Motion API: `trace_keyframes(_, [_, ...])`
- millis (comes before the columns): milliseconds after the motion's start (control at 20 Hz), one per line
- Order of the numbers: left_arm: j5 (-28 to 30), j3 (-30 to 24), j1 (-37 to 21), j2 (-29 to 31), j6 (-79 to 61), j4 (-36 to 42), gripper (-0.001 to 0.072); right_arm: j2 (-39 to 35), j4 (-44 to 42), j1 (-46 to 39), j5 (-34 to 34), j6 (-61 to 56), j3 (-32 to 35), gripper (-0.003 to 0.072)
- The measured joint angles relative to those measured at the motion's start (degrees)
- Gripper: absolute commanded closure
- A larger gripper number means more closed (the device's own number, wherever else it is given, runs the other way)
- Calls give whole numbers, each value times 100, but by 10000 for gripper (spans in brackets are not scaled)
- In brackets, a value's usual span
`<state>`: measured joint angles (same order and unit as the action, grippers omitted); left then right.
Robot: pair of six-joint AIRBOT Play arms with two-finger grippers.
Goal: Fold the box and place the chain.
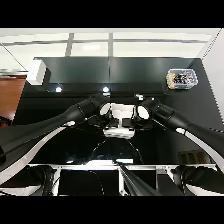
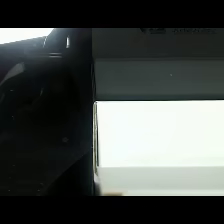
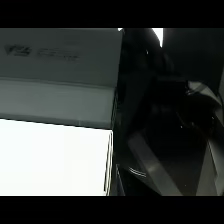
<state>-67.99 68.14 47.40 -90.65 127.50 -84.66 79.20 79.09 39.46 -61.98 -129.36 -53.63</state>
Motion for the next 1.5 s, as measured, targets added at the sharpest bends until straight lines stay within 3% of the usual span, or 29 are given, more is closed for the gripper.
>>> trace_keyframes(250, [0,-2,0,0,-2,0,683,57,-72,7,-61,-120,0,514])
trace_keyframes(300, [0,0,0,0,0,0,683,63,-92,7,-66,-125,0,620])
trace_keyframes(350, [-9,-2,0,0,-4,-2,683,68,-125,7,-72,-129,0,674])
trace_keyframes(550, [-13,0,2,0,0,2,683,76,-175,7,-85,-120,0,671])
trace_keyframes(650, [-11,0,2,0,0,-2,683,79,-192,2,-90,-111,0,659])
trace_keyframes(700, [-11,0,2,0,0,-4,683,79,-199,0,-94,-107,0,523])
trace_keyframes(750, [-15,-2,2,0,0,-17,683,81,-227,-2,-109,-94,0,482])
trace_keyframes(1250, [-13,-2,-2,0,2,-13,683,87,-208,-20,-122,-72,0,495])
trace_keyframes(1350, [-11,-2,-2,0,9,-2,683,94,-155,-24,-114,-57,0,671])
trace_keyframes(1500, [0,0,0,2,20,13,683,96,-151,-33,-96,31,-2,670])
